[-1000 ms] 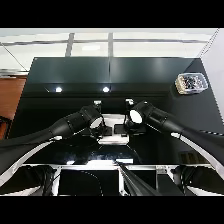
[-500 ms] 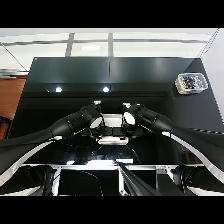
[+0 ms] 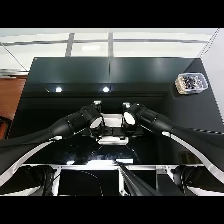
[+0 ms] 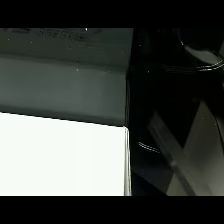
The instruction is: Fold the box and place the chain.
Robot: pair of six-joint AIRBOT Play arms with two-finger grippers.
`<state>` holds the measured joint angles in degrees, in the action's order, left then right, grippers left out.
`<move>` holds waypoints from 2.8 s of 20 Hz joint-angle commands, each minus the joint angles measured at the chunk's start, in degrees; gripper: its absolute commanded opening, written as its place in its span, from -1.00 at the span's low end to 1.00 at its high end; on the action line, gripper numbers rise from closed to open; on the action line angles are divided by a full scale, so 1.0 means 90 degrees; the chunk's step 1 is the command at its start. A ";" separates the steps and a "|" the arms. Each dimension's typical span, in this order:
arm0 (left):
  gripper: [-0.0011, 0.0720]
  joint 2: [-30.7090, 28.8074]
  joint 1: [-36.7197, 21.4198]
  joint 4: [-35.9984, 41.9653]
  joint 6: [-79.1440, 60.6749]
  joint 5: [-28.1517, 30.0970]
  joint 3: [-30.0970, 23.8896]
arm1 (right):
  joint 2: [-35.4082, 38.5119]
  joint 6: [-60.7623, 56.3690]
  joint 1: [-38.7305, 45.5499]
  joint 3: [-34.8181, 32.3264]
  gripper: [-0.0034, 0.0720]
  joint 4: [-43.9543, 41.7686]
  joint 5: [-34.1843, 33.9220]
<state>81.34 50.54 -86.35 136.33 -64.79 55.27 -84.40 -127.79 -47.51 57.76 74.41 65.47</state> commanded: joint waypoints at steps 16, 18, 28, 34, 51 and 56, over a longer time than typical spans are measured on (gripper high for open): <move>-0.91 -0.0005 -0.0005 0.0002 0.0000 -0.0002 -0.0002 | 0.0029 -0.0330 0.0002 0.0007 -0.25 0.0267 0.0087; -0.91 -0.0005 -0.0005 0.0002 0.0000 -0.0002 -0.0002 | 0.0032 -0.0328 0.0000 0.0007 -0.89 0.0265 0.0078; -0.91 -0.0005 -0.0005 0.0002 0.0000 -0.0002 -0.0002 | 0.0542 -0.0226 0.0039 0.0007 -0.18 0.0663 0.0146; -0.91 -0.0005 -0.0005 0.0000 0.0000 0.0002 -0.0002 | 0.2531 0.0032 0.0197 0.0007 -0.18 0.2336 0.0294; -0.91 -0.0005 -0.0005 -0.0019 0.0000 0.0051 -0.0002 | 0.0287 0.0736 0.7227 0.0969 0.46 -0.0165 -0.3351; -0.91 -0.0005 -0.0005 -0.0022 0.0000 0.0051 -0.0002 | -0.1545 0.1775 0.7227 0.3283 1.00 -0.0605 -0.0675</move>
<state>81.34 50.54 -86.52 136.33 -64.45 55.27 -89.86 -115.61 16.25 77.25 74.81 46.74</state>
